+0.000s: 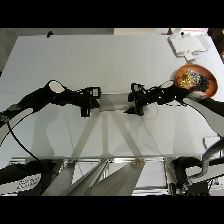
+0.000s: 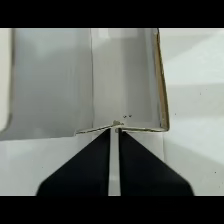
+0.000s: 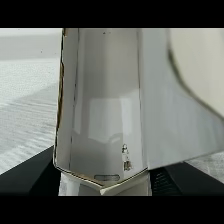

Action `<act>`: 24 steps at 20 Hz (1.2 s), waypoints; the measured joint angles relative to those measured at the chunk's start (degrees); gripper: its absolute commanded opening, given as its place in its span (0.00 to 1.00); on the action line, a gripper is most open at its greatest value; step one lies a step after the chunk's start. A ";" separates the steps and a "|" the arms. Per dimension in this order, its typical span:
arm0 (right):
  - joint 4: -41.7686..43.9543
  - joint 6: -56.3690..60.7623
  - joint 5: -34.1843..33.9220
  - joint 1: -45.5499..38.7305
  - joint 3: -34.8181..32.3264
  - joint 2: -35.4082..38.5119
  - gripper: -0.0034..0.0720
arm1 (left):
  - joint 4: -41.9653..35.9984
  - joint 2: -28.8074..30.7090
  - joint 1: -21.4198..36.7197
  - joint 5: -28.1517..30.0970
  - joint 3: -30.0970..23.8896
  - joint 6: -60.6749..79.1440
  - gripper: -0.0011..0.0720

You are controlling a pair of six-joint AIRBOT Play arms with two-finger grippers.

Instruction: Fold the box and place the chain.

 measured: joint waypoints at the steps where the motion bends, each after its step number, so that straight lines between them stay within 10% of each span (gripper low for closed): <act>1: 0.00 0.00 0.04 -0.02 0.00 0.00 0.67 | -1.03 0.00 0.00 -0.02 0.00 0.00 0.17; 5: 0.07 0.15 -0.02 -0.02 0.00 0.00 0.67 | -3.61 -0.33 0.00 -0.35 0.00 0.63 0.61; 11: -0.02 0.00 -0.07 -0.02 0.00 0.00 0.67 | -4.81 -1.36 0.00 -0.70 0.00 1.09 0.61; 15: -0.04 -0.02 -0.02 -0.02 0.00 0.00 0.67 | -4.81 -1.60 0.39 -0.98 0.00 1.16 0.02; 24: -0.02 -0.02 0.02 -0.02 0.00 0.00 0.67 | -2.43 5.99 6.58 -1.27 0.00 -3.30 0.02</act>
